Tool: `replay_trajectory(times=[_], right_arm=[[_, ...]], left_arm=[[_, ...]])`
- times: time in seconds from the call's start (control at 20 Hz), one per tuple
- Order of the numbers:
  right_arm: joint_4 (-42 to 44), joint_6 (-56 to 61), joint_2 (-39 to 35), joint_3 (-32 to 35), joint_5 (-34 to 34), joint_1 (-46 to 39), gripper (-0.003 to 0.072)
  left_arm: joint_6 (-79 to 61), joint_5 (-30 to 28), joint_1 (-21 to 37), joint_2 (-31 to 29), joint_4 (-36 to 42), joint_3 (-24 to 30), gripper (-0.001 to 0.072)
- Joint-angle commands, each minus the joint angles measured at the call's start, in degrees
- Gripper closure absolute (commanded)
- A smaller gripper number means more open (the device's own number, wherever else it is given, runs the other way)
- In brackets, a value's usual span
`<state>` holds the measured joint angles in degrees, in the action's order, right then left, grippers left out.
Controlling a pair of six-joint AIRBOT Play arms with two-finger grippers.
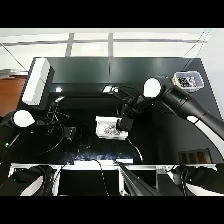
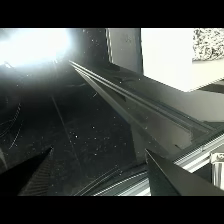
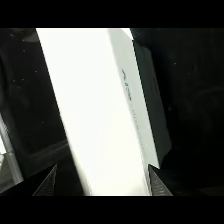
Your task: Fold the box and place the chain.
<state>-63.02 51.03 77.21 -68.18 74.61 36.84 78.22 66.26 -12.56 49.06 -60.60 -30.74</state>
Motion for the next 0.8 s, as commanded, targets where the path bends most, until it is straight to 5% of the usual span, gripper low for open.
replay_trajectory(times=[0.0, 0.15, 0.4, 0.75], right_arm=[[-2.71, -0.68, 0.26, 0.02, -2.01, 1.84, -0.0024], [-2.19, 0.81, 0.2, -1.22, -1.25, 1.84, -0.0024], [-3.34, 4.98, 0.11, -12.68, -2.01, 1.16, -0.0024], [-1.81, 8.13, 4.96, -7.19, -0.31, -2.67, -0.0024]], left_arm=[[0.0, -0.09, 0.04, 0.07, 0.04, 0.02, 0.0015], [0.0, -0.09, 0.04, 0.07, 0.02, 0.02, 0.0015], [-0.02, -0.11, 0.04, 0.07, 0.02, 0.02, 0.0015], [-0.02, -0.11, 0.04, 0.07, 0.0, 0.02, 0.0015]])
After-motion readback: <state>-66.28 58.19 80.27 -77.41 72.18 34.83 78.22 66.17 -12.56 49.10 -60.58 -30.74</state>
